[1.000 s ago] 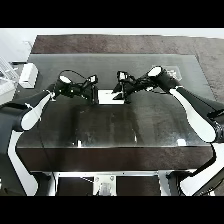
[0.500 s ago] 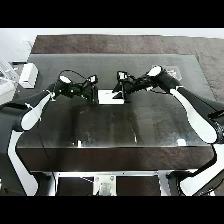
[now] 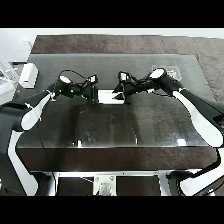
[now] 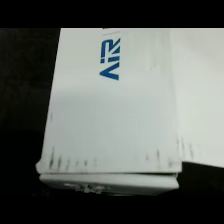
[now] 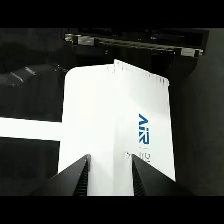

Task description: Fold the box and place the chain.

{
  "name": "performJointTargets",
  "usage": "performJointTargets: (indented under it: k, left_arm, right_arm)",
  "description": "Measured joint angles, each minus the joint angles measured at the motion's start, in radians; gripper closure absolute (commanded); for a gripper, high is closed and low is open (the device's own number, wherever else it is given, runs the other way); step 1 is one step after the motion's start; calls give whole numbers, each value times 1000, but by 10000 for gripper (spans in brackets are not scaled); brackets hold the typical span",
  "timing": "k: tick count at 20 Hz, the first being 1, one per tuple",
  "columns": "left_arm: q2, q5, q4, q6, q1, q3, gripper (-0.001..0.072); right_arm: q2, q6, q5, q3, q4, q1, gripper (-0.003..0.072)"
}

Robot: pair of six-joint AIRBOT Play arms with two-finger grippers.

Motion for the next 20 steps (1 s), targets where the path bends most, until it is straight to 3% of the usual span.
performJointTargets:
  k: [14,16,18,20]
  left_arm:
    - [0,0,0,0,0,0,190]
    - [0,0,0,0,0,0,190]
    - [0,0,0,0,0,0,190]
    - [0,0,0,0,0,0,191]
  right_arm:
    - [11,-120,-102,-94,142,1,414]
    - [14,-130,-100,-98,149,1,488]
    - [17,-136,-68,-100,150,-5,421]
    - [19,-136,-38,-98,140,-16,409]
